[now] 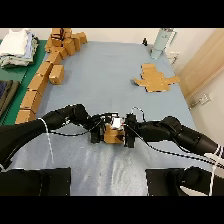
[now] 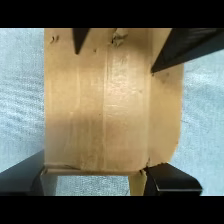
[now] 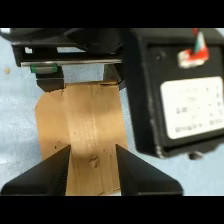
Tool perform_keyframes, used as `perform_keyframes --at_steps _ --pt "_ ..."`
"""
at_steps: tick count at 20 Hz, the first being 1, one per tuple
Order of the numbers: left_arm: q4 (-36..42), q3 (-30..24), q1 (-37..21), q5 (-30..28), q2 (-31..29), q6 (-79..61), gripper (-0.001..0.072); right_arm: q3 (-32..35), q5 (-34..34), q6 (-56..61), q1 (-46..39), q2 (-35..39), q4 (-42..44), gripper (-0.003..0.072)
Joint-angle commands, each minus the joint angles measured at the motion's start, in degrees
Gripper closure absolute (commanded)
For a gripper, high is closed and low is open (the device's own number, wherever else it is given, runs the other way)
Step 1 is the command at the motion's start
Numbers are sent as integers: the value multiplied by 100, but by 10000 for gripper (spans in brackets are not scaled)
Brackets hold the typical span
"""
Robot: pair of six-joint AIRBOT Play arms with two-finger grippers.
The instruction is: Fold the box.
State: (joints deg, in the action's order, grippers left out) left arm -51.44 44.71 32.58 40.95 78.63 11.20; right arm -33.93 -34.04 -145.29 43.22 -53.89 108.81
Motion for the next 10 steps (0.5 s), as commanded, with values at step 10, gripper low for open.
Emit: perform_keyframes --at_steps 10 --pt "0 -2 -4 0 -4 -2 215 -2 319 -542 295 -83 -516 134"
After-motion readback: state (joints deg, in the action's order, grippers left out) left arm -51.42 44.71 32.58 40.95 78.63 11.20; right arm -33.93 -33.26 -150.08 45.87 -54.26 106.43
